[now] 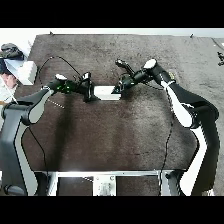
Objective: Fold the box and place the chain.
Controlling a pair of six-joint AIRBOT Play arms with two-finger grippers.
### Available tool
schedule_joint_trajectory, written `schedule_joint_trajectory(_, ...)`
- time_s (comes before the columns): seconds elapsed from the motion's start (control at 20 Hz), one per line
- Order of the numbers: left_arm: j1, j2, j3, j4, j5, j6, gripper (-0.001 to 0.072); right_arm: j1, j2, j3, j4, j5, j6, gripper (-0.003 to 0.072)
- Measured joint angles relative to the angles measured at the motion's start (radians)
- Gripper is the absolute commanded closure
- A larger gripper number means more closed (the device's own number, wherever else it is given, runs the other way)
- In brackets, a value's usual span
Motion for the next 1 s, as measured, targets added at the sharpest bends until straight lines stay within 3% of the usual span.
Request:
schedule_joint_trajectory(0.3,0.000,0.000,0.000,0.000,0.000,0.000,0.0241,0.000,-0.005,-0.002,-0.053,0.017,0.059,0.0673)
schedule_joint_trajectory(0.45,0.000,0.000,0.000,-0.001,0.003,-0.005,0.0241,-0.005,0.053,-0.003,-0.005,0.013,0.047,0.0673)
schedule_joint_trajectory(0.75,0.000,0.000,0.000,-0.001,0.002,-0.004,0.0241,-0.003,0.272,-0.001,0.114,0.010,0.064,0.0675)
schedule_joint_trajectory(1.0,0.000,0.000,0.000,-0.001,0.001,-0.004,0.0241,-0.002,0.525,-0.077,0.034,-0.058,0.223,0.0675)
